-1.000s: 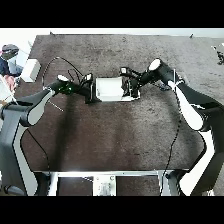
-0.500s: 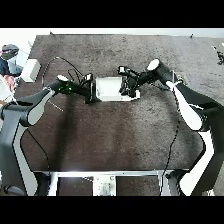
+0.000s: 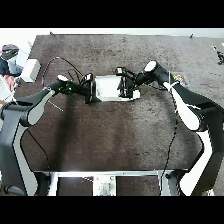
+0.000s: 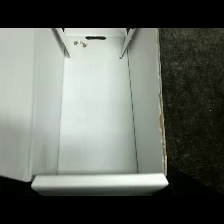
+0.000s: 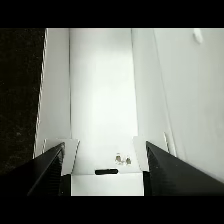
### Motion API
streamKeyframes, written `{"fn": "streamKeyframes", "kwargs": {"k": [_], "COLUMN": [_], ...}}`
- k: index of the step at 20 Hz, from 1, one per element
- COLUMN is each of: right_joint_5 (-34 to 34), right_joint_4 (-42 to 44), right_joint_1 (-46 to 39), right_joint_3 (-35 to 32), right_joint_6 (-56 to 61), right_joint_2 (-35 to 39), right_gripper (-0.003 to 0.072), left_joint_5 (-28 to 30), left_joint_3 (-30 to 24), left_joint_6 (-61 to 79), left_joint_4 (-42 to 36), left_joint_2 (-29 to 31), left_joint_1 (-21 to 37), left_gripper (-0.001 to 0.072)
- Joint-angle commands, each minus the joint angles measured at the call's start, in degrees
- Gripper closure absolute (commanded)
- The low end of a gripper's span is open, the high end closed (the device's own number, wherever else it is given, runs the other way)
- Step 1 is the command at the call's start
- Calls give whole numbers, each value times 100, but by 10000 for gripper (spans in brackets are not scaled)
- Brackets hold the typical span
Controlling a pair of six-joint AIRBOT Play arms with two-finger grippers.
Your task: Fold the box and place the chain.
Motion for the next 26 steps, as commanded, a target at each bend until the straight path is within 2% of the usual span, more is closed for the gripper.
{"fn": "streamKeyframes", "kwargs": {"k": [1,4,5,6,8,9,10,13,16,20,23,26], "right_joint_5": [-22,-20,-20,-17,24,66,125,378,560,879,885,645], "right_joint_4": [11,9,7,-26,-243,-332,-348,-356,-356,-356,-304,-105], "right_joint_1": [0,-4,-7,-17,-72,-129,-216,-544,-1034,-1790,-2096,-2079], "right_joint_3": [-2,-2,-2,-2,0,0,0,2,4,-125,-629,-1176], "right_joint_6": [4,28,33,173,621,863,1174,2122,3576,5403,5930,5923], "right_joint_2": [-4,-4,-2,2,63,122,216,584,949,1008,1008,1008], "right_gripper": [72,74,109,289,544,626,657,657,658,675,675,675], "left_joint_5": [-2,-2,-2,0,-2,-2,-2,-2,-2,-2,-2,-2], "left_joint_3": [-2,-2,-2,-2,-4,-2,-2,-4,-2,-2,-2,-2], "left_joint_6": [2,2,2,2,2,2,2,2,2,2,2,2], "left_joint_4": [2,2,2,2,2,2,2,2,2,2,2,2], "left_joint_2": [-4,-4,-4,-4,-4,-4,-4,-4,-4,-4,-4,-4], "left_joint_1": [-2,-2,-2,-2,-2,-2,-2,-2,-2,-2,-2,-2], "left_gripper": [240,240,240,240,240,240,240,240,240,240,240,240]}}
